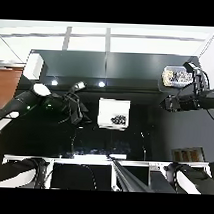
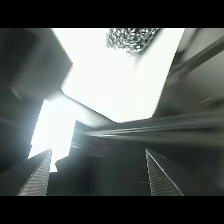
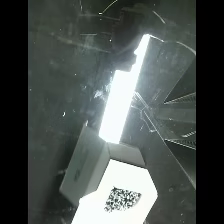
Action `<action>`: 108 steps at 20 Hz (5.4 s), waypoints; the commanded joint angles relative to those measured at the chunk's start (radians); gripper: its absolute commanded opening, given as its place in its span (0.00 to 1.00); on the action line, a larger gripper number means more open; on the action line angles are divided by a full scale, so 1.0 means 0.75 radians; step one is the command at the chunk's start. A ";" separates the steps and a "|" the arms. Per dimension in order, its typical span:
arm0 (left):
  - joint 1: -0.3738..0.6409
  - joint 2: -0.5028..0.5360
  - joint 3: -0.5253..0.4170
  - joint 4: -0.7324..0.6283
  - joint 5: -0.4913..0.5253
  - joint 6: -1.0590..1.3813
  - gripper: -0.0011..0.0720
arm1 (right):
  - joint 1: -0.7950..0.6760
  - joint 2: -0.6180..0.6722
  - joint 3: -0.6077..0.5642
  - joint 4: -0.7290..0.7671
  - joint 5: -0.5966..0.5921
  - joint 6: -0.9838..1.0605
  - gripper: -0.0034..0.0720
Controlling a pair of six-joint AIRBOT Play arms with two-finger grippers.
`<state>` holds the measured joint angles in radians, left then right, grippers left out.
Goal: Fold the box and place the chain.
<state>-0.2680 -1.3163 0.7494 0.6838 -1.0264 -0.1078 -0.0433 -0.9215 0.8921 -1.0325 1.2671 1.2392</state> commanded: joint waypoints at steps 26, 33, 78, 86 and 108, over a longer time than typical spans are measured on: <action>-0.238 -0.154 0.010 -0.202 0.186 0.572 0.65 | 0.024 -0.014 -0.003 -0.024 -0.108 -0.015 0.41; -0.238 -0.154 0.018 -0.199 0.215 0.552 0.65 | 0.205 -0.341 0.055 0.320 -0.589 -0.138 0.88; -0.238 -0.154 0.018 -0.199 0.201 0.552 0.65 | 0.542 -0.487 0.068 0.172 -0.080 -1.133 0.37; -0.238 -0.154 0.018 -0.199 0.201 0.552 0.65 | 0.542 -0.487 0.068 0.163 -0.079 -1.133 0.48; -0.238 -0.154 0.018 -0.199 0.191 0.552 0.65 | 0.362 -0.398 -0.199 0.926 -0.073 -0.455 0.06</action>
<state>-0.4461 -1.4319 0.7620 0.5343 -0.8814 0.3042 0.2417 -1.2148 0.8387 -0.6220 1.3224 0.8467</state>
